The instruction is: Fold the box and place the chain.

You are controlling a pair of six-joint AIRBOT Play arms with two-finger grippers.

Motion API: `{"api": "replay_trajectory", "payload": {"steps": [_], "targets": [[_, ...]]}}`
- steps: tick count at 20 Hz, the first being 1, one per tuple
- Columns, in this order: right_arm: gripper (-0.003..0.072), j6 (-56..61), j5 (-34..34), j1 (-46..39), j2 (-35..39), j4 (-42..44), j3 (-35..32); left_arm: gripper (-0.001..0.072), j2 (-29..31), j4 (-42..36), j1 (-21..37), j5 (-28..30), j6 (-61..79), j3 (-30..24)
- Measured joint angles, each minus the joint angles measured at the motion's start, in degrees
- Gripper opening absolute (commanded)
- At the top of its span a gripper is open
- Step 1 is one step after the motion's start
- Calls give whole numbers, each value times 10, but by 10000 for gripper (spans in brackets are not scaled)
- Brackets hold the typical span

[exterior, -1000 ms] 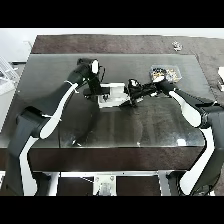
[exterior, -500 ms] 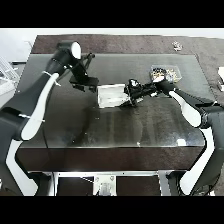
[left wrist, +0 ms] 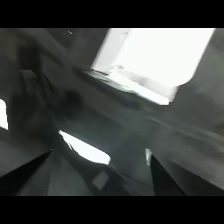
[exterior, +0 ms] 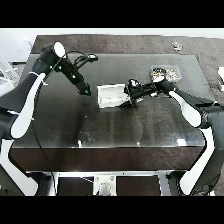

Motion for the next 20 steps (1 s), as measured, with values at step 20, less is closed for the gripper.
{"api": "replay_trajectory", "payload": {"steps": [20], "targets": [[581,0,0,0,0,0,0,720,-8,-283,54,118,468,-210]]}}
